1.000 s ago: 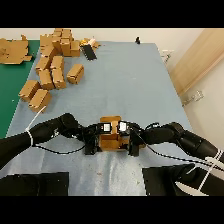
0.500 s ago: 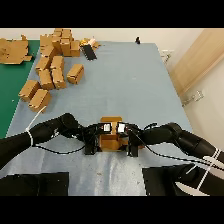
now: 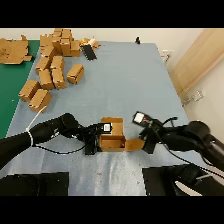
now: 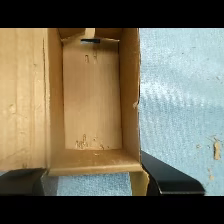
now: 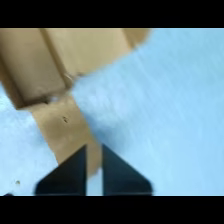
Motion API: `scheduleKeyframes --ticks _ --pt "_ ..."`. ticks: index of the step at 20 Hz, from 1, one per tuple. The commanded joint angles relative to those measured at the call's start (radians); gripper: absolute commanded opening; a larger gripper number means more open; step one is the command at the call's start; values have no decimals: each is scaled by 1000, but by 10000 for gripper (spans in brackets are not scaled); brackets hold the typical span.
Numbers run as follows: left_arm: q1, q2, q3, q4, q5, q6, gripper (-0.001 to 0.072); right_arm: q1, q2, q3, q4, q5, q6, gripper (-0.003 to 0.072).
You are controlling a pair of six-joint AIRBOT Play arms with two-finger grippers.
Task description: Fold the box.
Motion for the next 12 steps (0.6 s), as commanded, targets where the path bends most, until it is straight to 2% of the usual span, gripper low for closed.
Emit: scheduleKeyframes --ticks 1,3,5,8,12 --pt "0 0 0 0 0 1 408 -73 122 2 -128 -207 420 3" --pt "0 0 0 0 1 1 409 -172 134 1 -215 -305 658 1" --pt "0 0 0 1 0 1 408 -291 108 -15 -142 -316 674 1" --pt "0 0 0 0 0 1 408 -427 17 -81 97 -236 580 1" --pt "0 0 0 -3 1 1 408 -433 -146 -93 292 -95 505 2"
